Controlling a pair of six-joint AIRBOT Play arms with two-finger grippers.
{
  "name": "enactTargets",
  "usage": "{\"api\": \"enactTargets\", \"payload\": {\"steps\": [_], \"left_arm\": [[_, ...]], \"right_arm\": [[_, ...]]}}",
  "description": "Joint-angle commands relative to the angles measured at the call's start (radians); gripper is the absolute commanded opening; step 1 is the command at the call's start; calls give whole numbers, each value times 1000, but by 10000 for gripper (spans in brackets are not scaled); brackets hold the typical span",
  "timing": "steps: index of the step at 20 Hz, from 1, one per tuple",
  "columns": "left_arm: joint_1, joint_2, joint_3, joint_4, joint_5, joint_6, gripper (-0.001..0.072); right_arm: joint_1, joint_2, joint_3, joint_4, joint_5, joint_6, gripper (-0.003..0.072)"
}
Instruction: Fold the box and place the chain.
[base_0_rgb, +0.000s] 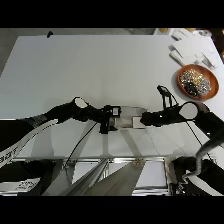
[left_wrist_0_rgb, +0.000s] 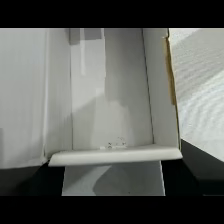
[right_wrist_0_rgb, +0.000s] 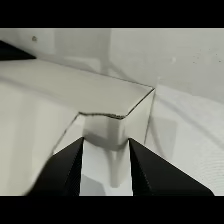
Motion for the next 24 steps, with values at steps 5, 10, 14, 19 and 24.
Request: {"api": "enactTargets", "payload": {"steps": [5, 10, 14, 19, 24], "left_arm": [[0, 1, 0, 0, 0, 1, 89], [0, 1, 0, 0, 0, 1, 89], [0, 1, 0, 0, 0, 1, 89], [0, 1, 0, 0, 0, 1, 89], [0, 1, 0, 0, 0, 1, 89]], "right_arm": [[148, -114, 86, -268, 23, 384, 220], [156, -116, 86, -330, 21, 481, 215], [195, -147, 90, -374, 21, 532, 215], [238, -202, 92, -372, -2, 542, 152], [238, -206, 92, -370, -14, 542, 36]]}}
